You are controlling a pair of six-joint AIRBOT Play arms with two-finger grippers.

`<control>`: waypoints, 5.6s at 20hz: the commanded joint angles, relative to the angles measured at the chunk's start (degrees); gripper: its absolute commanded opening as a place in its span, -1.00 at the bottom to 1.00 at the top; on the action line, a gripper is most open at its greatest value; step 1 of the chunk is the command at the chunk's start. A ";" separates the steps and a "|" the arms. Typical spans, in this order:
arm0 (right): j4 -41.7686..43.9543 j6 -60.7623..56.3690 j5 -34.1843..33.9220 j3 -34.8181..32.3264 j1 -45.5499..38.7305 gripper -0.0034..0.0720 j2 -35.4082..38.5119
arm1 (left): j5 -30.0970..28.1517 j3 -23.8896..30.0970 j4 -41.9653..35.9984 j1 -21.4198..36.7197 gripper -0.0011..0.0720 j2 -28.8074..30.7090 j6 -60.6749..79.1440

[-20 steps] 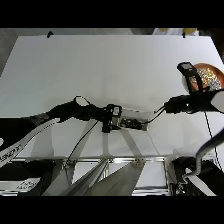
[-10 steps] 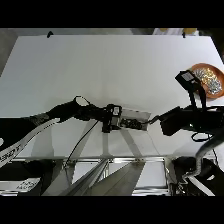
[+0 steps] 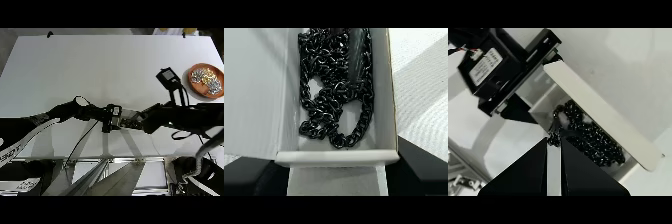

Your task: Fold the box and place the chain.

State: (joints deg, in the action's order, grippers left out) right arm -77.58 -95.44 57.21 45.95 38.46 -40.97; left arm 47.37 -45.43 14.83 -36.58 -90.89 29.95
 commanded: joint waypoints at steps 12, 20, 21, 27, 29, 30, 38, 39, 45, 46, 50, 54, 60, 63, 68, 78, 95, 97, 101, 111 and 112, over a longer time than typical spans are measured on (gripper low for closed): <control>4.33 10.10 -1.40 5.46 -1.68 -0.36 -10.05 | 0.02 0.00 0.00 0.04 -0.93 0.00 0.00; 4.33 29.29 -0.90 8.63 -13.53 -0.81 -14.62 | -0.02 0.02 0.02 0.04 -0.93 0.00 0.00; 4.28 30.25 -0.57 7.85 -13.64 -0.81 -15.96 | 0.00 0.00 0.00 0.04 -0.93 0.00 0.00; 4.81 37.48 -1.20 -1.60 -9.49 -0.80 -15.65 | -0.02 0.00 0.02 0.04 -0.93 0.00 0.00; 5.25 37.51 -1.27 -3.19 -7.56 -0.74 -13.53 | 0.00 0.00 0.00 0.04 -0.93 0.00 0.00; 5.68 37.70 -1.33 -3.72 -6.73 -0.73 -12.02 | -0.02 0.00 0.02 0.04 -0.93 0.00 0.00; 6.05 41.55 -3.96 -10.88 -5.07 -0.29 -4.04 | -0.02 0.00 0.02 0.04 -0.93 0.00 0.00; 6.05 41.59 -4.39 -12.33 -5.07 -0.28 -4.04 | 0.00 0.00 0.02 0.04 -0.93 0.00 0.00; 6.05 43.52 -4.31 -14.08 -5.07 -0.26 -4.02 | 0.00 0.00 0.00 0.04 -0.93 0.00 0.00; 6.03 44.39 -4.37 -14.08 -5.07 -0.26 -4.02 | 0.00 0.00 0.02 0.04 -0.93 0.00 0.00; 5.35 45.20 -6.49 -14.08 -5.07 -0.34 -4.04 | -0.02 0.00 0.02 0.04 -0.93 0.00 0.00; 5.05 45.20 -8.66 -14.08 -5.07 -0.51 -4.04 | -0.02 0.00 0.02 0.04 -0.93 0.00 0.00; 3.96 45.11 -10.32 -14.58 -5.07 -0.64 -4.28 | 0.00 0.00 0.00 0.04 -0.93 0.00 0.00; 5.11 44.92 -12.55 -16.35 -5.07 -0.64 -4.59 | 0.00 0.02 0.02 0.04 -0.93 0.00 0.00; 6.51 44.94 -13.35 -18.99 -5.07 -0.64 -4.57 | 0.00 0.00 0.00 0.04 -0.93 0.00 0.00; 12.20 46.69 -13.27 -18.97 -5.07 -0.12 -3.54 | 0.00 0.00 0.00 0.04 -0.93 0.00 0.00; 12.94 46.45 -11.17 -19.23 -5.07 -0.81 -7.15 | -0.02 0.00 0.02 0.04 -0.93 0.00 0.00; 12.94 46.45 -10.80 -19.23 -5.07 -0.82 -7.87 | -0.02 0.00 0.02 0.04 -0.93 0.00 0.00; 12.98 46.42 -10.47 -19.23 -5.07 -0.82 -8.63 | -0.02 0.00 0.02 0.04 -0.93 0.00 0.00; 13.94 46.14 -10.99 -18.91 -5.07 -0.86 -9.05 | 0.00 0.00 0.02 0.04 -0.93 0.00 0.00; 13.86 45.70 -11.50 -18.51 -5.09 -0.86 -8.07 | -0.02 0.02 0.00 0.04 -0.93 0.00 0.00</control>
State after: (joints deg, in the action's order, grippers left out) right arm -64.05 -49.25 46.74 26.94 33.32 -50.28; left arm 47.46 -45.41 14.96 -36.58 -90.94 29.98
